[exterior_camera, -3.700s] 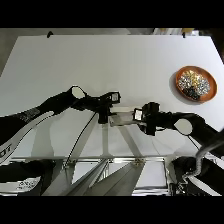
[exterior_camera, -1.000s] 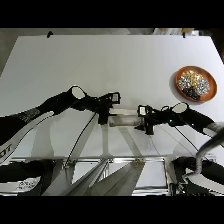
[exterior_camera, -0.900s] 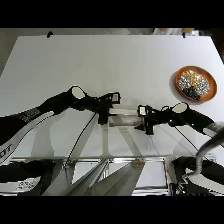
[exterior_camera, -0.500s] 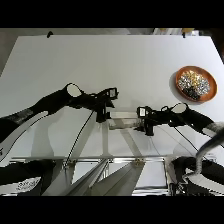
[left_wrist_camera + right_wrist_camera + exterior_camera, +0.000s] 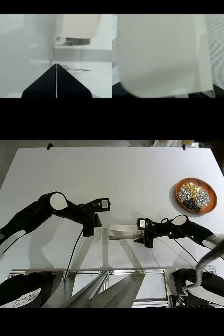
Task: Fold the box and place the chain.
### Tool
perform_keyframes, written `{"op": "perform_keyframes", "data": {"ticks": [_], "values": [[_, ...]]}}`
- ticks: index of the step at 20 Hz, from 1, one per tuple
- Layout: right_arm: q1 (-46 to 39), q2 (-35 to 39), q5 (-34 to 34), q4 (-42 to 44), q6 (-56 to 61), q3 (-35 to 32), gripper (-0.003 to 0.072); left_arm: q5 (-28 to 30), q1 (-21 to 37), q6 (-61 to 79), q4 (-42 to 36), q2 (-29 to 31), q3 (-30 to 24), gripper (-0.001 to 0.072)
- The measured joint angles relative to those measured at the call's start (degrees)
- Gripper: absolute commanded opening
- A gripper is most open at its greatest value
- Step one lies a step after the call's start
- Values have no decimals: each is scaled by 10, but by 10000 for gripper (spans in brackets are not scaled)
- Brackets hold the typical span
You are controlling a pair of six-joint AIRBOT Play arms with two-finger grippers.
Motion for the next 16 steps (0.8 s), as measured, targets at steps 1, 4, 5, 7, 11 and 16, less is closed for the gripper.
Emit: {"op": "perform_keyframes", "data": {"ticks": [1, 4, 5, 7, 11, 16], "values": [[0, 0, 0, 0, 0, 0, 377, -21, -10, -11, 5, 5, 0, 2], [0, 0, 0, 0, 0, 0, 377, -52, -60, -42, 12, 15, -6, 1], [0, 0, 0, 0, 0, 0, 377, -49, -80, -50, 13, 16, -9, 1], [0, 0, 0, 0, 0, 0, 377, -7, -115, -68, 15, 18, -13, 1], [0, 0, 0, 0, 0, 0, 377, 154, -148, -126, 17, 19, -17, 1], [0, 0, 0, 0, 0, 0, 377, 298, -149, -192, 18, -25, -18, 1]]}}
